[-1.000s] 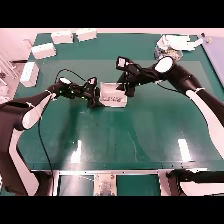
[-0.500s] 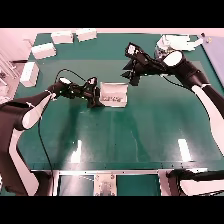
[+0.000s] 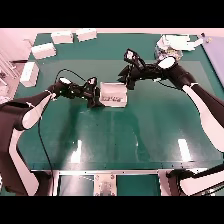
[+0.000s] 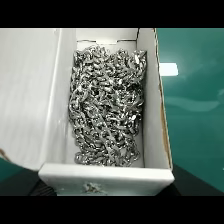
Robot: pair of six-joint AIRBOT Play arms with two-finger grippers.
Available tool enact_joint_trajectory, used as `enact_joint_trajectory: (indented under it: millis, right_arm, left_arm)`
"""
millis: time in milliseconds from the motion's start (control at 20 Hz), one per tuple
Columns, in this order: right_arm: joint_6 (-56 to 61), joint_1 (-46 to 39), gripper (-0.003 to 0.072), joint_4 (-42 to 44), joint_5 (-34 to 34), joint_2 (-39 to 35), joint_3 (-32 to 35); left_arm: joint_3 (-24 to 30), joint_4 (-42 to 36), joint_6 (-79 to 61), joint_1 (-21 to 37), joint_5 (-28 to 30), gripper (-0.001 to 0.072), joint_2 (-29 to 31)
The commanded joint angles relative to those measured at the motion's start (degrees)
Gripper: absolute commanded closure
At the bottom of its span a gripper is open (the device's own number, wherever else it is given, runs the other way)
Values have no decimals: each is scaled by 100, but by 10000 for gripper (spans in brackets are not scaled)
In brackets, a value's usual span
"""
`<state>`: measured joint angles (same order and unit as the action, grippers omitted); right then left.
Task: Fold the box and place the chain.
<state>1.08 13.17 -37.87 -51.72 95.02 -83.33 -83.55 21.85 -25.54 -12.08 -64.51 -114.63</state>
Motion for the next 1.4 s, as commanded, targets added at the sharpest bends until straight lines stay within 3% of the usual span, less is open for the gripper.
enact_joint_trajectory:
  millis: [0,950,1350]
  right_arm:
    - [-68,-2,396,192,-509,74,-2]
    - [-72,-7,395,-66,-758,254,-11]
    - [-72,-7,430,-50,-1464,243,-76]
  left_arm:
    - [0,2,0,4,0,356,4]
    - [0,2,0,4,0,357,4]
    - [0,2,0,4,0,356,4]
